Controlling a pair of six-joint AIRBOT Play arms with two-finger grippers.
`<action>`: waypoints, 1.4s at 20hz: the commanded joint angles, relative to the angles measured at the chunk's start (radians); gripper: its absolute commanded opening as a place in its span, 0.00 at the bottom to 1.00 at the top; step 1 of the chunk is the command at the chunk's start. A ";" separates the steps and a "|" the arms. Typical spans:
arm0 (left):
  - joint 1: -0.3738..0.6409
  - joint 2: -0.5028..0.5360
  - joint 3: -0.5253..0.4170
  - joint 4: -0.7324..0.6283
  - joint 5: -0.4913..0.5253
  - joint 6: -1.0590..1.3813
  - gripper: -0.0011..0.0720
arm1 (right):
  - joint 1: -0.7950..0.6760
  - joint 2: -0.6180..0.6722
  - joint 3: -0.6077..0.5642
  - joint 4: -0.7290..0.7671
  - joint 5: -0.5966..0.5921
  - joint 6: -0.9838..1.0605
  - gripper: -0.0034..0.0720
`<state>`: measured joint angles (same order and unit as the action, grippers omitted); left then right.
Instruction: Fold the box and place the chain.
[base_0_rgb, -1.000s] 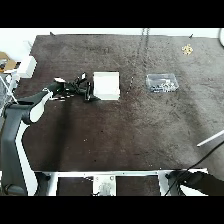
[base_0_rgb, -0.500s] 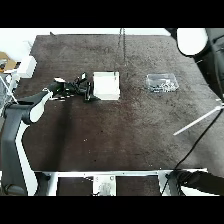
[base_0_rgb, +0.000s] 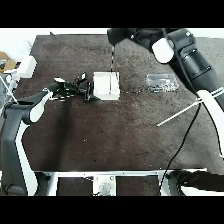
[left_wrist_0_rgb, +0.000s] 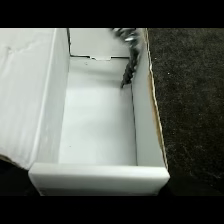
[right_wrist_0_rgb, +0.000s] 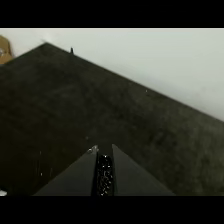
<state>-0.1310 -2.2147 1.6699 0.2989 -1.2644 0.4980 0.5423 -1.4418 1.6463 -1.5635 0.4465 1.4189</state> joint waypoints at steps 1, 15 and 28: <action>0.000 0.000 0.000 0.000 0.000 0.000 0.56 | 0.000 -0.018 -0.132 0.010 0.019 0.069 0.05; 0.000 0.000 0.000 0.000 0.000 0.000 0.56 | -0.360 -0.063 -0.424 0.032 0.208 0.289 0.61; 0.000 0.000 0.000 0.000 0.000 0.000 0.56 | -0.455 -0.217 -0.572 0.393 -0.161 0.305 0.48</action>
<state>-0.1310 -2.2147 1.6699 0.2985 -1.2644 0.4980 0.0887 -1.6154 1.0798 -1.2583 0.3714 1.7210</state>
